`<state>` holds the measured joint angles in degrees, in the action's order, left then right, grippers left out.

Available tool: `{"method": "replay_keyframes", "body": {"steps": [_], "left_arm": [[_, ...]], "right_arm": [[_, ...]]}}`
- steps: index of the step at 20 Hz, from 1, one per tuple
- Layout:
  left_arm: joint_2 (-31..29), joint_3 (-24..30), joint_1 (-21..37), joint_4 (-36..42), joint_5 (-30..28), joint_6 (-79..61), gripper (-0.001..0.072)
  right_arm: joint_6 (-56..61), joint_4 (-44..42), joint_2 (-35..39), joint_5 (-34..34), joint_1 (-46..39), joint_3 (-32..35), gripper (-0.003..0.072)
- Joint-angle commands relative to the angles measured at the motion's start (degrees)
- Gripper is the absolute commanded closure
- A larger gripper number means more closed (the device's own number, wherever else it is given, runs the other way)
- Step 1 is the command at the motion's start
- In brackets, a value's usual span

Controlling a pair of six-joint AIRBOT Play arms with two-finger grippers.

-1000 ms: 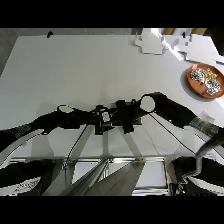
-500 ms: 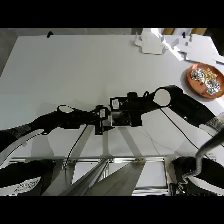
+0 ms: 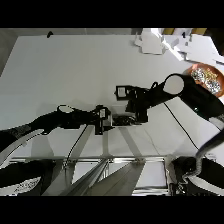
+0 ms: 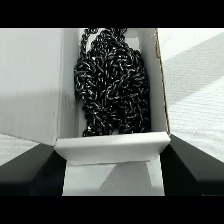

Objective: Fold the box and place the chain.

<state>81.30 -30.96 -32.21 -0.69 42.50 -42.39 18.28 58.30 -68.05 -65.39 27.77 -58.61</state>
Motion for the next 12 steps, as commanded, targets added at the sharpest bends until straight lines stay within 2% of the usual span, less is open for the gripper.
{"method": "replay_keyframes", "body": {"steps": [1, 3, 8, 12], "left_arm": [[0.00, 0.00, -0.02, -0.02, -0.04, 0.00, 0.0680], [0.00, 0.00, -0.02, -0.02, -0.02, 0.00, 0.0680], [0.00, 0.00, -0.02, -0.02, -0.02, 0.00, 0.0680], [0.00, 0.00, -0.02, -0.02, -0.04, 0.00, 0.0680]], "right_arm": [[1.75, -7.26, -0.72, -0.09, -4.50, -3.23, 0.0668], [5.27, -10.99, -2.58, 1.77, -7.19, -3.21, 0.0668], [16.35, -3.89, -11.89, 0.92, -9.14, -3.06, 0.0668], [15.47, -4.74, -12.20, 0.94, -9.16, 1.03, 0.0668]]}}
